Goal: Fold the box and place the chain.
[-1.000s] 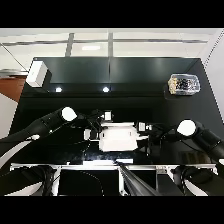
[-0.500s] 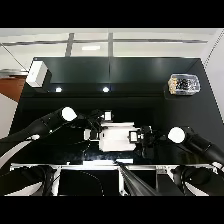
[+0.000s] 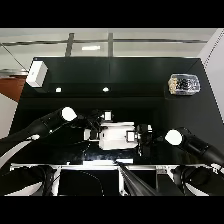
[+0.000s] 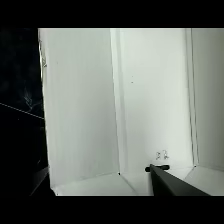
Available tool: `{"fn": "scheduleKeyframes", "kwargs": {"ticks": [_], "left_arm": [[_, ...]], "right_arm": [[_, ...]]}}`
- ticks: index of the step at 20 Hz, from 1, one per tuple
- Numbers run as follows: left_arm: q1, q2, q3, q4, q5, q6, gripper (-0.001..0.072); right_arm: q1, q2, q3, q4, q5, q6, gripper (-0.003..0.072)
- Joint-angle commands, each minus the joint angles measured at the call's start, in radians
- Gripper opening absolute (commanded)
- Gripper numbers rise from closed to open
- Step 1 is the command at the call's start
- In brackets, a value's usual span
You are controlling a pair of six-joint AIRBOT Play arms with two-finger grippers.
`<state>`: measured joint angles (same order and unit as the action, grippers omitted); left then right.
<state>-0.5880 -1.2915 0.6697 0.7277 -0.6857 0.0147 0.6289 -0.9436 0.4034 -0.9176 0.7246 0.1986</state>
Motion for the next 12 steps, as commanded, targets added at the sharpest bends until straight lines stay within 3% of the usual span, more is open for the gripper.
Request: {"fn": "scheduleKeyframes", "kwargs": {"ticks": [1,12], "left_arm": [[-0.001,0.0,-0.001,0.0,-0.003,0.0,0.0032],[-0.001,0.0,-0.001,0.0,-0.003,0.0,0.0031]], "right_arm": [[0.0,0.037,0.022,-0.06,0.01,0.109,0.07],[0.0,0.069,0.054,-0.123,-0.082,0.236,0.07]]}}
